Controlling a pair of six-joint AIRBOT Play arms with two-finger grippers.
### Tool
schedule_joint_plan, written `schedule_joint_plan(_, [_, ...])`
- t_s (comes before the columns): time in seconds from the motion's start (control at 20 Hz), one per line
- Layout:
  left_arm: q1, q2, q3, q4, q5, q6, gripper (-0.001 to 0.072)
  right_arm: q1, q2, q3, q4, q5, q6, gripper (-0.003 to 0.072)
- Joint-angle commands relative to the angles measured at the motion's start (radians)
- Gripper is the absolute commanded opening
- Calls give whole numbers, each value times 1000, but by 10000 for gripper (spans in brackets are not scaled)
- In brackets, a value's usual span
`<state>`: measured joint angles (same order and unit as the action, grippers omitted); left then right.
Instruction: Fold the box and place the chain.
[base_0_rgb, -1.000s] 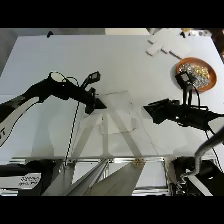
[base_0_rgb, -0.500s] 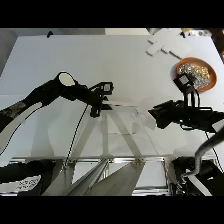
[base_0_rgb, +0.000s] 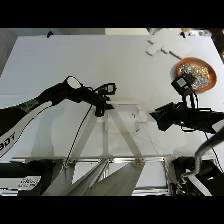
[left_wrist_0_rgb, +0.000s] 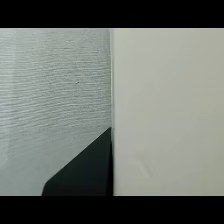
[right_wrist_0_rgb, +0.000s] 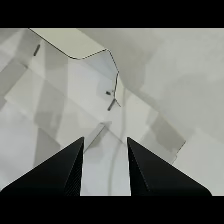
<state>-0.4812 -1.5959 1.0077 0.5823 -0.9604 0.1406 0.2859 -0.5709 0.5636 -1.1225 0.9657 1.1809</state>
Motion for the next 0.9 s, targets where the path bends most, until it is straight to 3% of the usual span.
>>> schedule_joint_plan(0.0, [-1,-24,0,-16,24,16,3,0,0,0,-2,-13,0,308])
schedule_joint_plan(0.85, [-1,-23,0,-21,55,16,10,0,0,0,-3,-17,-3,296])
